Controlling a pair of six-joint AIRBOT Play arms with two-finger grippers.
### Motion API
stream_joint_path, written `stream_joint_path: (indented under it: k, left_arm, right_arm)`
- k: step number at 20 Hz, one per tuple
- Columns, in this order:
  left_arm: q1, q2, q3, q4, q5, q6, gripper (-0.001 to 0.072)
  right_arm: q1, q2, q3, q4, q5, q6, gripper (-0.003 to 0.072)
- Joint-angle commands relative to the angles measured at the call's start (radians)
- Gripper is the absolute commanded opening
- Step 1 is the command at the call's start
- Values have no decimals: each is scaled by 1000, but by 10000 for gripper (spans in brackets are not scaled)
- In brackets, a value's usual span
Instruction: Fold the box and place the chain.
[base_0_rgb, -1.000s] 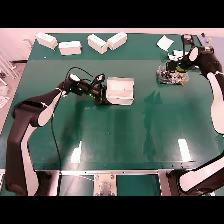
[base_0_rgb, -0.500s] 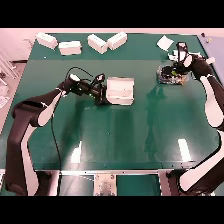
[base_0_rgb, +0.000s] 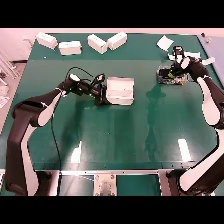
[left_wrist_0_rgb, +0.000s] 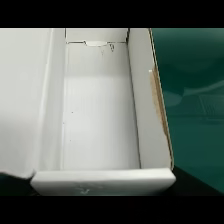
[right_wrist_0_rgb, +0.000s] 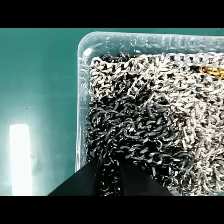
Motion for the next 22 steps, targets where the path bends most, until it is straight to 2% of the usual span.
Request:
stream_joint_path:
  k: [1,3,6,9,14,22]
  left_arm:
    - [1,0,1,0,1,1,524]
    - [1,0,1,0,2,1,524]
    - [1,0,1,0,2,1,524]
    - [1,0,1,0,2,1,524]
    - [1,0,1,0,2,0,524]
    - [1,0,1,0,2,0,524]
  right_arm:
    - [7,-2,26,6,14,-2,8]
    - [16,1,76,-18,61,-1,7]
    - [47,24,156,-134,168,16,5]
    - [85,85,178,-264,247,36,5]
    - [142,256,178,-373,330,36,6]
    - [318,569,178,-439,348,24,5]
